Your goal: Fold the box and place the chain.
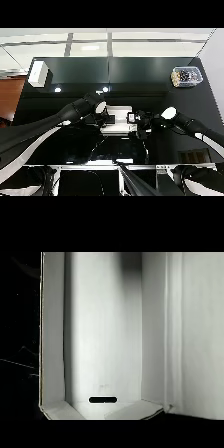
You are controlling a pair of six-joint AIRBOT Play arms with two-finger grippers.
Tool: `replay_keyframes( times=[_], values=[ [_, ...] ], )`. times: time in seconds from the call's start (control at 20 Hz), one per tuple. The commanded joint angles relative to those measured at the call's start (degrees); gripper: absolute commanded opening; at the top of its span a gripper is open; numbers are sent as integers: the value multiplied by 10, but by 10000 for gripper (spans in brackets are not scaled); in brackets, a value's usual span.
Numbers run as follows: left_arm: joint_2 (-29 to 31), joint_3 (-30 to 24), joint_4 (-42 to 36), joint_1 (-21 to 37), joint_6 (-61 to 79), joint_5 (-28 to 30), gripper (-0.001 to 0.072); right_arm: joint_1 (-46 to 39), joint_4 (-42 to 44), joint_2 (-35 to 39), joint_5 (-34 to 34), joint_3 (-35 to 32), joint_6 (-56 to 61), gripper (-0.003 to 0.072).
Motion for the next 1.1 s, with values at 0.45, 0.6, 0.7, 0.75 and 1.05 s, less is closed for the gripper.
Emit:
replay_keyframes(
  times=[0.45,0.6,0.7,0.75,1.05],
  values=[
    [-12,0,-10,0,-1,-10,420,0,0,0,1,0,0,473],
    [-12,0,-10,0,-1,-12,404,0,0,0,1,0,0,473],
    [-12,0,-10,0,1,-11,404,0,0,0,1,0,0,473],
    [-12,0,-10,0,2,-11,403,0,0,0,1,0,0,473],
    [-12,0,-3,-15,-3,-1,404,0,0,0,1,0,0,474]
  ],
)
